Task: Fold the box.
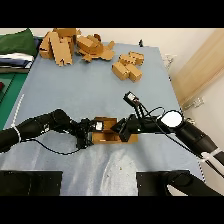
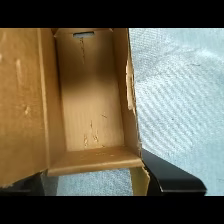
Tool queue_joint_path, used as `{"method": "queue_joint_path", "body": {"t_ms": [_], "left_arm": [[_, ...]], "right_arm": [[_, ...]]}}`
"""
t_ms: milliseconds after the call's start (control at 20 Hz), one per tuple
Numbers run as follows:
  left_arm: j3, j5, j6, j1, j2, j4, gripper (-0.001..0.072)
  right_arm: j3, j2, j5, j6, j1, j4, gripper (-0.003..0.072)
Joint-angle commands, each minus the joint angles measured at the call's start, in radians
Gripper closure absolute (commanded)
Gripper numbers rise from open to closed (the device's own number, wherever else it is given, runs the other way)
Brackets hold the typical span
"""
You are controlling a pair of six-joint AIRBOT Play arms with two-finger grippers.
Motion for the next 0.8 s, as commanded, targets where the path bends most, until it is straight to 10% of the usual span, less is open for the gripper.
{"method": "queue_joint_path", "body": {"t_ms": [0, 750], "left_arm": [[0.001, -0.003, 0.000, 0.001, 0.000, 0.001, 0.0444], [0.000, -0.022, 0.000, 0.001, 0.000, 0.001, 0.0444]], "right_arm": [[0.001, -0.100, -0.063, 0.037, 0.001, 0.181, 0.0685], [-0.002, -0.330, -0.204, 0.037, 0.001, 0.231, 0.0685]]}}
